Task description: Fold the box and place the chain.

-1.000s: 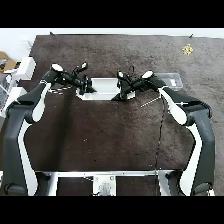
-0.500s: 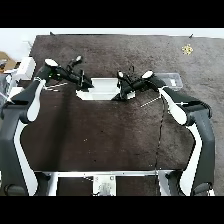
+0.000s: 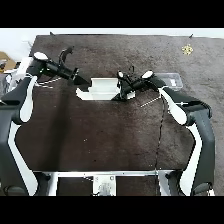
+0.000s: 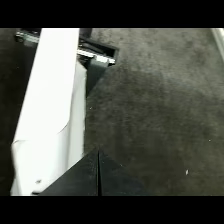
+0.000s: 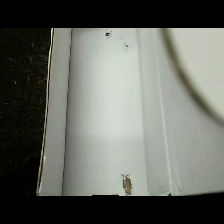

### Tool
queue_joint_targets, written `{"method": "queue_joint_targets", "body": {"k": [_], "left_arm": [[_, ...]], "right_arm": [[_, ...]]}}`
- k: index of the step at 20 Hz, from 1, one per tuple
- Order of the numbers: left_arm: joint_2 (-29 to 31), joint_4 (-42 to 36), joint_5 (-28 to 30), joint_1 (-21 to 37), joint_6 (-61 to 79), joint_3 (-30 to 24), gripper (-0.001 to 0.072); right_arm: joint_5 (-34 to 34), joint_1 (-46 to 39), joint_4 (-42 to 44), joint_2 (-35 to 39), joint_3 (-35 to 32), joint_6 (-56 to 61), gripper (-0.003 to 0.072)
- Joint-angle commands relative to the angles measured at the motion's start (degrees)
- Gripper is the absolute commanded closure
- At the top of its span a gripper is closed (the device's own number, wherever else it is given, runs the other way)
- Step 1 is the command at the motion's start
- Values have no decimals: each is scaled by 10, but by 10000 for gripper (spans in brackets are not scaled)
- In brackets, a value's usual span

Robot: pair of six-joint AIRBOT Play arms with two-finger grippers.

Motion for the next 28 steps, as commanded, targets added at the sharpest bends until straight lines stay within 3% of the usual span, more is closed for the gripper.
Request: {"method": "queue_joint_targets", "body": {"k": [1,13,20,28], "left_arm": [[1,30,47,-29,-17,-26,697],[1,24,294,-44,-35,-30,697],[-37,48,283,-44,-65,-30,697],[-39,50,251,-44,-63,-30,697]], "right_arm": [[0,0,0,0,0,0,363],[0,0,0,0,0,0,363],[0,0,0,0,0,0,363],[0,0,0,0,0,0,363]]}}
